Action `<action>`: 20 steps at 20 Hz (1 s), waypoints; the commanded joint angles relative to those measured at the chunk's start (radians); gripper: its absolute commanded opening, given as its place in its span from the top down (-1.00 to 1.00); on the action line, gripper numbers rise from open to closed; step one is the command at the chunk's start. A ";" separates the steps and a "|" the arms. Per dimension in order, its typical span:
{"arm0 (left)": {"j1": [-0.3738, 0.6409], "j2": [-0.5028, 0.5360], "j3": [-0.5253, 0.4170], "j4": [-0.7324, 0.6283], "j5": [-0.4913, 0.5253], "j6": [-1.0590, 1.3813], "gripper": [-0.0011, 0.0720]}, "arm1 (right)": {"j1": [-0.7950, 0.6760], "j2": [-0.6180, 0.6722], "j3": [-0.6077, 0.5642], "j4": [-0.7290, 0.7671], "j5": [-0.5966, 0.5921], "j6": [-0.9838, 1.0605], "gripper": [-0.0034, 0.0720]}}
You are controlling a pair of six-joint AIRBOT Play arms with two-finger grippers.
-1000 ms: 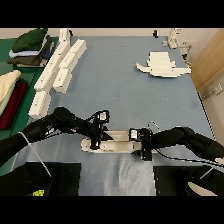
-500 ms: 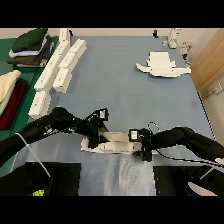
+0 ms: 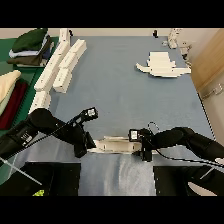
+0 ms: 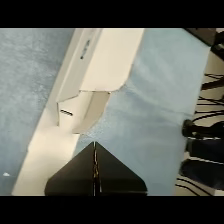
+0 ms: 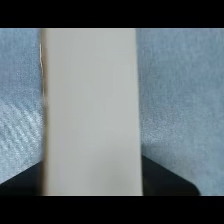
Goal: Fold the box.
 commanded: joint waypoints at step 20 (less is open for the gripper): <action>-0.164 -0.450 0.156 -0.168 0.423 -0.439 0.93 | 0.000 0.000 0.000 -0.003 0.002 0.000 -0.48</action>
